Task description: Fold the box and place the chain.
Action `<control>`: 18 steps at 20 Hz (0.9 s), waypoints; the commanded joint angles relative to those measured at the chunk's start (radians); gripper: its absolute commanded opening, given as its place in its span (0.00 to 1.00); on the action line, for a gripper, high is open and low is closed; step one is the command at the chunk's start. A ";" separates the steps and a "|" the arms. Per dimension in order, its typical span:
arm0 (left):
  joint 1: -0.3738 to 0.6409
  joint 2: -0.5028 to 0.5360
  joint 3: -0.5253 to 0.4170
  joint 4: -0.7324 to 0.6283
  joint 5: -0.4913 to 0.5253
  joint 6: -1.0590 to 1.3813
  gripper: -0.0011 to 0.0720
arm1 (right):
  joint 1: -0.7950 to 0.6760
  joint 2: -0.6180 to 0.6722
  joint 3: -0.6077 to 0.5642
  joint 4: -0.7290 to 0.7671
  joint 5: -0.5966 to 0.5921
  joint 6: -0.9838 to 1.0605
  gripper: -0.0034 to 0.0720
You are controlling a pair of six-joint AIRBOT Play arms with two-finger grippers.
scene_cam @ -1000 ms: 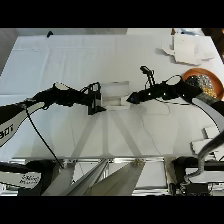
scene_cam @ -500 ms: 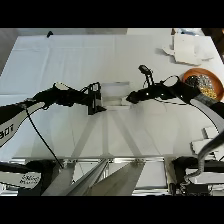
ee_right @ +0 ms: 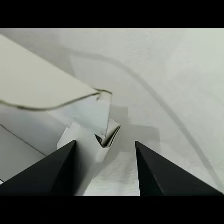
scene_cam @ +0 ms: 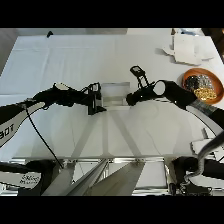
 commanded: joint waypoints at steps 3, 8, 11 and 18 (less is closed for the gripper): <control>0.001 0.000 0.000 0.000 0.002 -0.001 0.23 | 0.090 0.008 0.006 -0.203 -0.011 0.238 0.51; 0.001 0.000 0.000 0.000 0.002 -0.001 0.23 | 0.113 0.008 0.047 -0.353 0.070 0.449 0.51; 0.001 0.001 0.000 0.000 0.002 -0.001 0.23 | 0.113 0.006 0.099 -0.370 0.123 0.577 0.51; 0.001 0.001 0.000 0.000 0.002 -0.001 0.23 | 0.154 -0.065 0.169 -0.412 0.229 0.617 0.51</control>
